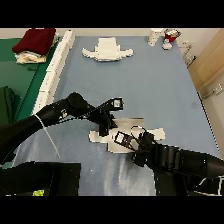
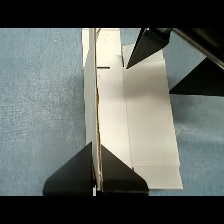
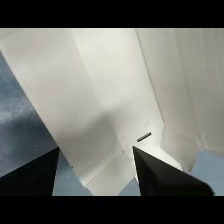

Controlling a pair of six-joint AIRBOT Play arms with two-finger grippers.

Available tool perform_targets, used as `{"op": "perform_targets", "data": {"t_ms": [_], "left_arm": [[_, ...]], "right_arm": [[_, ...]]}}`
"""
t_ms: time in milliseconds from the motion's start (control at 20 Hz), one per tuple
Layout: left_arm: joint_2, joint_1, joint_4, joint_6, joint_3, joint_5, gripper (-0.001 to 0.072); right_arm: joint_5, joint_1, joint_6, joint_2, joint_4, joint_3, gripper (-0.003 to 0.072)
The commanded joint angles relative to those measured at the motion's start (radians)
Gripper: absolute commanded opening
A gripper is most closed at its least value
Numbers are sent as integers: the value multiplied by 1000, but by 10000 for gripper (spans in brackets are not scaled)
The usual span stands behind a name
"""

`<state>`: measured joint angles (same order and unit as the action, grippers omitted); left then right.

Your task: Fold the box.

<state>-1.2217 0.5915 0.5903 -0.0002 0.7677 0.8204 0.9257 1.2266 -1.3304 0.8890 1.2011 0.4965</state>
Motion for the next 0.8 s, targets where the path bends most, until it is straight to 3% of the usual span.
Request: {"op": "perform_targets", "data": {"t_ms": [0, 150, 400, 600, 750], "left_arm": [[0, 1, 0, 0, 1, 0, 12], [0, 1, 0, 0, 1, 0, 12], [0, 1, 0, 0, 1, 0, 12], [0, 1, 0, 0, 1, 0, 12], [0, 1, 0, 0, 1, 0, 12]], "right_arm": [[-16, -56, 62, -56, -47, 1, 720], [-16, -140, 129, -113, -61, 1, 720], [-4, -228, 70, -161, -39, 1, 720], [-69, -343, -262, -159, 140, 0, 720], [-118, -511, -632, -159, 377, 0, 720]]}}
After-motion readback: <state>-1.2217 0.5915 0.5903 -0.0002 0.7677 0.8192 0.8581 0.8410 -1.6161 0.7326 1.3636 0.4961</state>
